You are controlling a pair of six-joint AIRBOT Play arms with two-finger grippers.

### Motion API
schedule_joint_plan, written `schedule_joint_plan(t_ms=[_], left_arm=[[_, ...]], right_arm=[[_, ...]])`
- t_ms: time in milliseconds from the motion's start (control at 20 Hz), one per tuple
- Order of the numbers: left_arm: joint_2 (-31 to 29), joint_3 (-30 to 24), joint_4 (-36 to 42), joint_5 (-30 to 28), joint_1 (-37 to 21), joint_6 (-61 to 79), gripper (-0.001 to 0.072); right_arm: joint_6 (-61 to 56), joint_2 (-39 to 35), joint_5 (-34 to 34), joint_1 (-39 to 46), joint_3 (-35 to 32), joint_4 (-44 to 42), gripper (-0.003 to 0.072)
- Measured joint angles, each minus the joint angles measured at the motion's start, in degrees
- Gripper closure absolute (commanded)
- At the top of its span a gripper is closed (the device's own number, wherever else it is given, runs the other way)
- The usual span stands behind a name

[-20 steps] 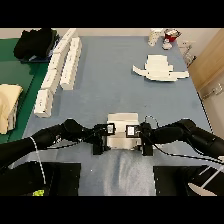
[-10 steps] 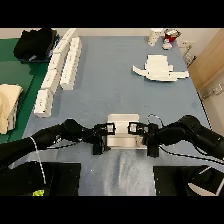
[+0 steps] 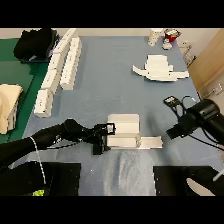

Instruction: Fold the box.

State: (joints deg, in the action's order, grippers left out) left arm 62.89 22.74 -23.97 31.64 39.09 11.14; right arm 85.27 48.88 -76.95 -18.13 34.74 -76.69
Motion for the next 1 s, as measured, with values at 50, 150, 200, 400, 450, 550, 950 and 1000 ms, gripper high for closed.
schedule_joint_plan(t_ms=[50,150,200,400,450,550,950,1000], left_arm=[[0.0,0.0,0.0,0.0,0.0,0.0,0.0307],[0.0,0.0,0.0,0.0,0.0,0.0,0.0308],[0.0,0.0,0.0,0.0,0.0,0.0,0.0307],[0.0,0.0,0.0,0.0,0.0,0.0,0.0307],[0.0,0.0,0.0,0.0,0.0,0.0,0.0308],[0.0,0.0,0.0,0.0,0.0,0.0,0.0307],[0.0,0.0,0.0,0.0,0.0,0.0,0.0308],[0.0,0.0,0.0,0.0,0.0,0.0,0.0308]], right_arm=[[-0.2,1.0,0.5,4.5,0.1,-4.0,0.0683],[1.2,3.4,1.2,12.8,0.2,-12.7,0.0683],[2.5,4.6,1.4,16.6,0.2,-17.3,0.0683],[6.5,9.3,2.0,24.8,-0.5,-29.6,0.0683],[7.5,10.4,2.2,25.6,-1.2,-31.8,0.0683],[9.7,12.5,2.8,26.7,-3.3,-36.5,0.0683],[16.4,12.5,4.0,23.9,-10.2,-50.7,0.0683],[16.8,11.9,4.2,22.9,-10.3,-51.9,0.0681]])
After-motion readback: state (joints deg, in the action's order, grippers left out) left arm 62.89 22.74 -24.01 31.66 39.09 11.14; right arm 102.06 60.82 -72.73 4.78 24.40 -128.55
